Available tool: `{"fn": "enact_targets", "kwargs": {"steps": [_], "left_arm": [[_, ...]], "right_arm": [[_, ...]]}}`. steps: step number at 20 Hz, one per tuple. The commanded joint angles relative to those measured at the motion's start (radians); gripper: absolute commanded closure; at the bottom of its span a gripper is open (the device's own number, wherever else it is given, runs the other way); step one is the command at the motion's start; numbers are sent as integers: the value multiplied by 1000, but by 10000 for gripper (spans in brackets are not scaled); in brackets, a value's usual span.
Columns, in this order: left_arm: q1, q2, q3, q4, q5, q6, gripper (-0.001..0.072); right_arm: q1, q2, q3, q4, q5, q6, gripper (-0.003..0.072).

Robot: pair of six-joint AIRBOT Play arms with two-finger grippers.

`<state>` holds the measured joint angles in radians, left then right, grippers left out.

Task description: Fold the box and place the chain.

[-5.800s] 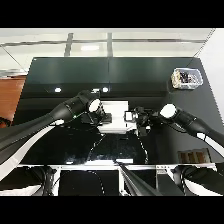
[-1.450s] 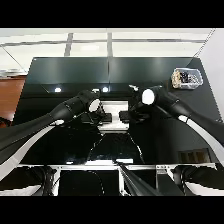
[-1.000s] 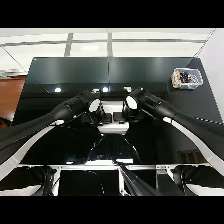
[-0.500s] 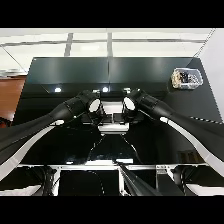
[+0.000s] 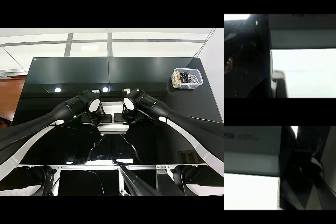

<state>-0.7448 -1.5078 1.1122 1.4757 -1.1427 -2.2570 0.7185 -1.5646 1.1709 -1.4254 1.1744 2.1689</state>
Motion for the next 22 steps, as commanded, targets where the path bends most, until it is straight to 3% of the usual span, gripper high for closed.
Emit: {"fn": "enact_targets", "kwargs": {"steps": [1,2,5,7,9,14,16,19,22], "left_arm": [[1,0,1,1,5,2,684],[1,0,1,1,5,2,684],[1,0,1,1,5,2,684],[1,0,1,1,5,2,684],[1,0,1,0,5,2,684],[1,0,1,0,4,2,684],[1,0,1,1,5,2,684],[1,0,1,0,5,2,684],[1,0,1,0,0,2,684]], "right_arm": [[0,1,0,-1,1,-4,559],[0,3,0,0,2,-4,388],[0,4,0,0,12,-4,360],[0,4,0,0,11,-4,574],[0,4,0,0,11,-4,671],[0,5,0,-2,11,-11,663],[0,22,0,-18,11,-18,306],[-10,110,1,-47,14,-67,302],[-44,285,1,-76,58,-145,303]]}}
